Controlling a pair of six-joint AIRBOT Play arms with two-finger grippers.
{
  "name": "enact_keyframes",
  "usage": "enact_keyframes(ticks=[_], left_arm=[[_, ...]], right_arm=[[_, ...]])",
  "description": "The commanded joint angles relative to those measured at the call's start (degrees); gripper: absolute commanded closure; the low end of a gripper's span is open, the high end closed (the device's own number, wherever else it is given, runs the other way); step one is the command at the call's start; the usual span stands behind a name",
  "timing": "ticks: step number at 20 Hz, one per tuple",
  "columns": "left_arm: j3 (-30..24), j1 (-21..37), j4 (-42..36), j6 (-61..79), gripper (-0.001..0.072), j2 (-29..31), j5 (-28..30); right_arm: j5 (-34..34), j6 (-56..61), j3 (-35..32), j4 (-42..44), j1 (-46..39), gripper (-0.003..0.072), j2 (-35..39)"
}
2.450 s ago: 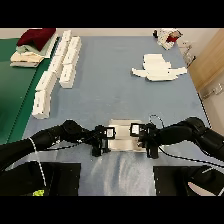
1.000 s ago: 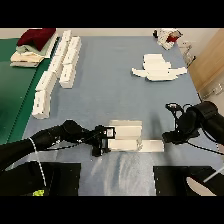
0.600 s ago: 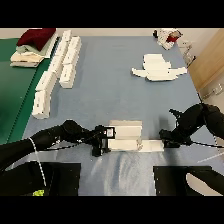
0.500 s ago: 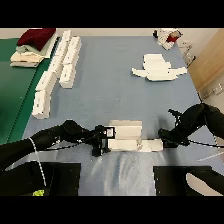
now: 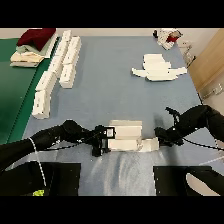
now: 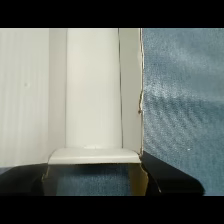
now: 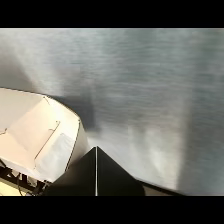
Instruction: Fold the box.
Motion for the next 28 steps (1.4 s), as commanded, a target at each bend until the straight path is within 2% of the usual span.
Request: enact_keyframes(ticks=[1,8,9,10,11,12,13,14,18,20,23,25,28], left_arm=[[0.07,0.04,0.0,0.0,0.0254,0.0,0.02],[0.07,0.04,0.0,0.0,0.0254,0.0,0.02],[0.07,0.04,0.0,0.0,0.0254,0.0,0.02],[0.07,0.04,0.0,0.0,0.0254,0.0,0.02],[0.07,0.04,0.0,0.0,0.0254,0.0,0.02],[0.07,0.04,0.0,0.0,0.0254,0.0,0.02],[0.07,0.04,0.0,0.0,0.0254,0.0,0.02],[0.07,0.04,0.0,0.0,0.0254,0.0,0.02],[0.07,0.04,0.0,-0.02,0.0254,0.0,0.02],[0.07,0.04,0.0,0.0,0.0254,0.0,0.02],[0.07,0.04,0.0,-0.02,0.0254,0.0,0.02],[0.07,0.04,0.0,0.0,0.0254,0.0,0.02],[0.07,0.04,0.0,-0.02,0.0254,0.0,0.02]], right_arm=[[3.17,-1.81,-1.64,3.34,3.52,0.0683,-0.15],[2.43,-2.12,-0.15,5.31,6.1,0.0682,2.89],[2.23,-2.1,0.68,5.31,6.1,0.0653,3.61],[2.14,-2.1,1.53,5.38,6.1,0.0529,4.28],[2.1,-2.1,2.05,5.64,6.1,0.0445,4.57],[1.97,-2.12,2.25,6.38,6.1,0.0441,4.52],[2.03,-2.14,2.25,7.1,6.36,0.0354,4.33],[2.38,-2.14,2.27,8.02,7.21,0.0194,4.04],[7.02,-1.11,2.27,9.31,13.49,0.0199,2.56],[8.39,0.37,2.29,8.68,15.78,0.0246,1.46],[12.85,4.52,2.4,6.25,19.23,0.0252,0.85],[16.2,8.87,2.43,3.76,22.53,0.0282,0.83],[17.79,20.22,3.98,-5.51,29.38,0.0282,0.22]])
